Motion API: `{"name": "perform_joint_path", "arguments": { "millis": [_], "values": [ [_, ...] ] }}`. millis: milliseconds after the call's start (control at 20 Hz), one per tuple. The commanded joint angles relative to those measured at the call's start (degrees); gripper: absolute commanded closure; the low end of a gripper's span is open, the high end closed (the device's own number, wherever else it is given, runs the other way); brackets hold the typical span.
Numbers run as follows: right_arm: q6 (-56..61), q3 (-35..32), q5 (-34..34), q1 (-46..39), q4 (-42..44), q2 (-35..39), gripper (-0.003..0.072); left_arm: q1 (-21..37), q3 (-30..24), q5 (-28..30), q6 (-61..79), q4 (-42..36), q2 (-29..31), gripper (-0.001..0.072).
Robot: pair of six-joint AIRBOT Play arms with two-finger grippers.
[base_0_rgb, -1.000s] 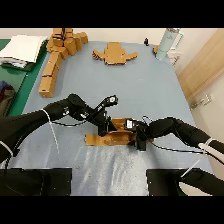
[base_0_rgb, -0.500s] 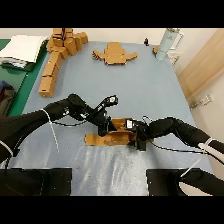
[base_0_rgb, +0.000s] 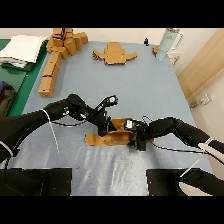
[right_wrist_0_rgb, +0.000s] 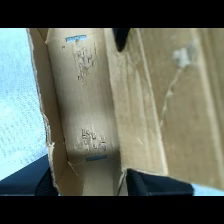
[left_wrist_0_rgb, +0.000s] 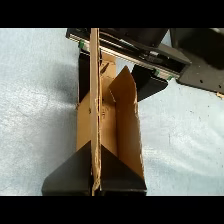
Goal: Fold the box.
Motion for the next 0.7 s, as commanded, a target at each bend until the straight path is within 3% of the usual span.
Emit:
{"name": "perform_joint_path", "arguments": {
  "millis": [0, 300, 350, 400, 450, 500, 650],
  "values": [
    [0.0, 0.0, 0.0, 0.1, 0.0, 0.0, 0.0184, 0.0, 0.0, 0.0, 0.0, 0.0, 0.0, 0.0697],
    [0.0, 0.0, 0.0, 0.1, 0.0, 0.0, 0.0184, 0.2, 0.0, -0.5, -2.7, 0.0, 0.0, 0.0696],
    [0.0, 0.0, 0.0, 0.1, 0.0, 0.0, 0.0184, 0.3, 0.0, -0.4, -3.6, 0.1, 0.0, 0.0637],
    [0.0, 0.0, 0.0, 0.1, 0.0, 0.0, 0.0184, 0.6, 0.0, -0.4, -4.0, 0.1, 0.2, 0.0354],
    [0.0, 0.0, 0.0, 0.1, 0.0, 0.0, 0.0184, 1.2, 0.0, -0.4, -4.5, 0.0, 0.4, 0.0118],
    [0.0, 0.0, -0.1, 0.1, 0.0, 0.0, 0.0184, 2.3, 0.0, -0.7, -6.2, 0.0, 0.9, 0.0086],
    [0.0, 0.0, 0.0, 0.1, 0.0, 0.0, 0.0184, 6.7, 0.1, -3.2, -11.5, 0.4, 4.4, 0.0085]
  ]
}}
